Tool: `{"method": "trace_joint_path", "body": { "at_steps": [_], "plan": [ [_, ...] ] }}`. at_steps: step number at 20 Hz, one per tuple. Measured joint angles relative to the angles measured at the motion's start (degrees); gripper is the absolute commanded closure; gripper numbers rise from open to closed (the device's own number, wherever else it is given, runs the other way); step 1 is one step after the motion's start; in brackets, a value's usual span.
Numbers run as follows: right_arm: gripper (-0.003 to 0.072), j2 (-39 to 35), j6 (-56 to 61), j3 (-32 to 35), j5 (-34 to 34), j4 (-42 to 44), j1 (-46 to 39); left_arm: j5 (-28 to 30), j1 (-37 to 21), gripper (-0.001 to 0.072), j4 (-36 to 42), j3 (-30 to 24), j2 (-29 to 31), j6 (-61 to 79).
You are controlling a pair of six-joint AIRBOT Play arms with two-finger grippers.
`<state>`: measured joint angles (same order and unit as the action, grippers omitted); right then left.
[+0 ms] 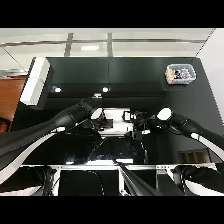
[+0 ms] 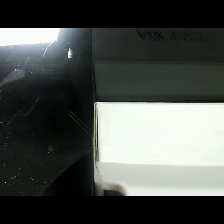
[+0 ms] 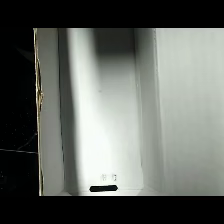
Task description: Fold the box and place the chain.
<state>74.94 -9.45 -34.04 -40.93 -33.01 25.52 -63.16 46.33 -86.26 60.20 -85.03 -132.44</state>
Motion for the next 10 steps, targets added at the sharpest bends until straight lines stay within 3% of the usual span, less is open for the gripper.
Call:
{"method": "trace_joint_path", "body": {
  "at_steps": [1, 2, 3, 4, 10],
  "plan": [
    [0.0628, 0.0, 0.0, 0.0, 0.0, 0.0, 0.0, -0.02, 0.0, 0.0683, 0.0, 0.0, 0.0, 0.0],
    [0.056, 0.0, -0.02, 0.0, 0.0, 0.0, 0.0, -0.02, 0.0, 0.0683, 0.0, 0.0, 0.0, 0.0],
    [0.0226, 0.02, -0.02, -0.02, 0.0, 0.0, 0.0, -0.04, 0.0, 0.0683, 0.0, 0.0, 0.0, 0.0],
    [-0.0032, 0.0, 0.0, 0.0, -0.02, 0.0, 0.0, -0.04, 0.0, 0.0683, 0.0, 0.02, 0.0, 0.0],
    [-0.0027, -3.78, 5.33, -0.13, -2.03, -5.7, -0.96, -0.48, 0.0, 0.0683, 0.2, 0.0, 0.0, 0.0]
  ]
}}
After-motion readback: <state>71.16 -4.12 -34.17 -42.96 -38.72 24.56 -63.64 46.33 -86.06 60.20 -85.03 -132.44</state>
